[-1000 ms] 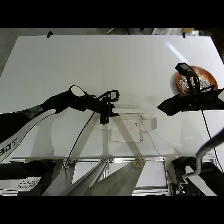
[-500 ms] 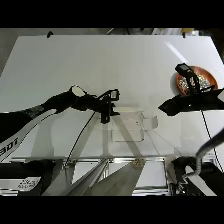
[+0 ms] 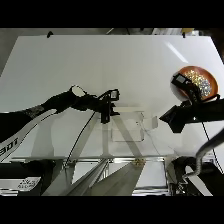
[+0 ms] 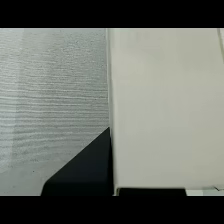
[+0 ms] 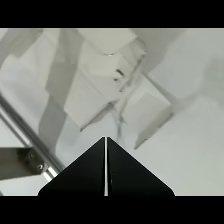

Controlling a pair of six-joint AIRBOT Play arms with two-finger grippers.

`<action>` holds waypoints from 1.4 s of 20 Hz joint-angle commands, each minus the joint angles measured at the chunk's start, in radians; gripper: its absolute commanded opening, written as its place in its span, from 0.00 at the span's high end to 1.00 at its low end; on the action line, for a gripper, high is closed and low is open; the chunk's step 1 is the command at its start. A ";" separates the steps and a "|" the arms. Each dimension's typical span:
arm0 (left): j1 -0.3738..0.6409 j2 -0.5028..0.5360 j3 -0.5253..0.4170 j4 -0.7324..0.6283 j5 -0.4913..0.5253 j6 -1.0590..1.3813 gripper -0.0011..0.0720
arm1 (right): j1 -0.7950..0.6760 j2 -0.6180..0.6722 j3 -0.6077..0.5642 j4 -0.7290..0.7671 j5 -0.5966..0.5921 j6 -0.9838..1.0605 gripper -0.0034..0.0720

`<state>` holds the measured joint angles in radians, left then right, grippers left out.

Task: Fold the box and place the chain.

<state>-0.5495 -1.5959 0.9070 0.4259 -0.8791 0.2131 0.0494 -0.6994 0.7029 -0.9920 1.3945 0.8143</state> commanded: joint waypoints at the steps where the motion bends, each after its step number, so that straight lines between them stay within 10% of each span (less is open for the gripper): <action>1: -0.001 -0.001 -0.001 0.001 0.000 0.000 0.97 | 0.018 0.081 -0.126 0.108 -0.026 -0.218 0.94; 8: -0.001 -0.001 -0.001 0.001 0.000 0.000 0.97 | 0.406 0.072 -0.277 -0.060 -0.267 -0.377 0.93; 11: -0.001 -0.001 -0.001 0.001 0.000 0.000 0.97 | 0.517 0.071 -0.345 -0.139 -0.494 -0.378 0.05; 28: -0.001 -0.001 -0.001 0.001 0.000 0.000 0.97 | 0.710 -0.014 -0.531 -0.277 -0.898 -0.367 0.03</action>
<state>-0.5495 -1.5959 0.9066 0.4267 -0.8791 0.2127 0.7464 -0.6960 0.1761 -1.2671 0.5503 0.4480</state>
